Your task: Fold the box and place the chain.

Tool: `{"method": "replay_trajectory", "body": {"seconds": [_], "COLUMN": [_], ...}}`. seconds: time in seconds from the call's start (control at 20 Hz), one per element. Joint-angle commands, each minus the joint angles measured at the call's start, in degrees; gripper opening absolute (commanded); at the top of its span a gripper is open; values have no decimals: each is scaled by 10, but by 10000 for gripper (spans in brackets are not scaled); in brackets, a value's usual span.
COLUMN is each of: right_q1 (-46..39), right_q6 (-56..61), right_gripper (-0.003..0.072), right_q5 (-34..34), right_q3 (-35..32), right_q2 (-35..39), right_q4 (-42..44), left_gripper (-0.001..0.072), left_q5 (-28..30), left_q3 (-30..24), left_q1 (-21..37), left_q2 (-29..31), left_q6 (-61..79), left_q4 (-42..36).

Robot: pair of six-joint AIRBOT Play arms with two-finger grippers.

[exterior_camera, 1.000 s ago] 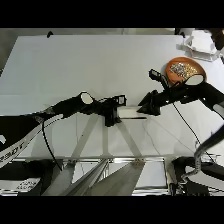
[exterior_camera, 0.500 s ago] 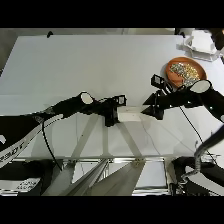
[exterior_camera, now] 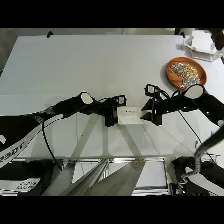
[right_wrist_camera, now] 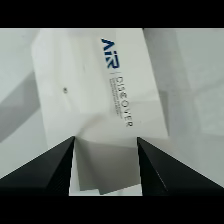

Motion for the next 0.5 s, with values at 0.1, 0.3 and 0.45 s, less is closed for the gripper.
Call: {"method": "replay_trajectory", "body": {"seconds": [0.1, 0.3, 0.45], "right_q1": [3, 25, 55], "right_q6": [0, -29, -45], "right_gripper": [403, 403, 396], "right_q5": [-22, -17, -27], "right_q3": [-1, -1, -1], "right_q2": [1, 8, 16], "right_q4": [-10, 26, 25], "left_gripper": [89, 89, 89], "left_q5": [0, 0, 0], "left_q3": [0, 0, 0], "left_q1": [0, 0, 0], "left_q2": [0, 0, 0], "left_q6": [0, 0, 0], "left_q4": [0, 0, 0]}}
